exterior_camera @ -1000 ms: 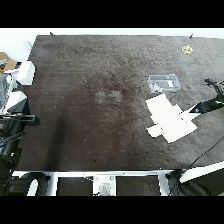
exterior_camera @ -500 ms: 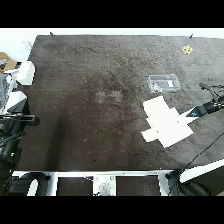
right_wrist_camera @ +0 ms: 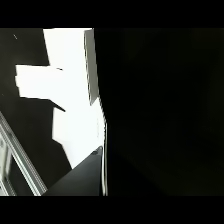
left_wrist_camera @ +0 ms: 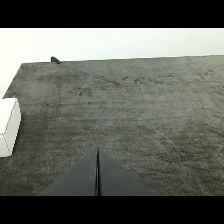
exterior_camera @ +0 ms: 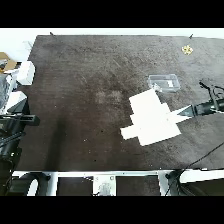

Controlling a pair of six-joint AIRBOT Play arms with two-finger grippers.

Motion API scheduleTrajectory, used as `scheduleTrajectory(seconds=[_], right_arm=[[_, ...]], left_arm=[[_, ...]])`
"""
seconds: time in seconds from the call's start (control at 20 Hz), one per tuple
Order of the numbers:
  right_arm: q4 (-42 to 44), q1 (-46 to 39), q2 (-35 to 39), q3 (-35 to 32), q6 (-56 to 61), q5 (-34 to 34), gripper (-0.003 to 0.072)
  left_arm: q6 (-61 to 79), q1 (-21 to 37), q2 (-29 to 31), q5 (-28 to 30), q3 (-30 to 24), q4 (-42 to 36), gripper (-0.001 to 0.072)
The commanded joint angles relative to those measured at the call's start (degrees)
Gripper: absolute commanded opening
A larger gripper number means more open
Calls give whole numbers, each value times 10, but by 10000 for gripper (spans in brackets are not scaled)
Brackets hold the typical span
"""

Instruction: Fold the box and place the chain.

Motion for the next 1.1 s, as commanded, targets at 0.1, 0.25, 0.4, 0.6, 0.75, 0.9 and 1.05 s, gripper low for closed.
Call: scheduleTrajectory(seconds=[0.1, 0.25, 0.4, 0.6, 0.75, 0.9, 1.05], right_arm=[[223, 123, 84, -175, -32, -133, 2], [310, 241, 88, -207, -33, -256, 2], [407, 339, 88, -205, -33, -417, 2], [442, 401, 86, -205, -33, -540, 2], [438, 421, 84, -205, -72, -554, 2], [438, 433, 84, -206, -108, -575, 2], [438, 454, 83, -206, -139, -620, 2]], left_arm=[[0, 0, 0, -1, 0, 0, 13], [0, 0, 0, 0, 0, 0, 13], [0, 0, 0, -6, 2, 0, 13], [-2, 0, 0, -37, 2, -20, 13], [-11, 0, 0, -113, 2, -26, 38], [-28, 0, 0, -162, 4, -52, 455], [-30, 0, -49, -235, 37, -52, 455]])
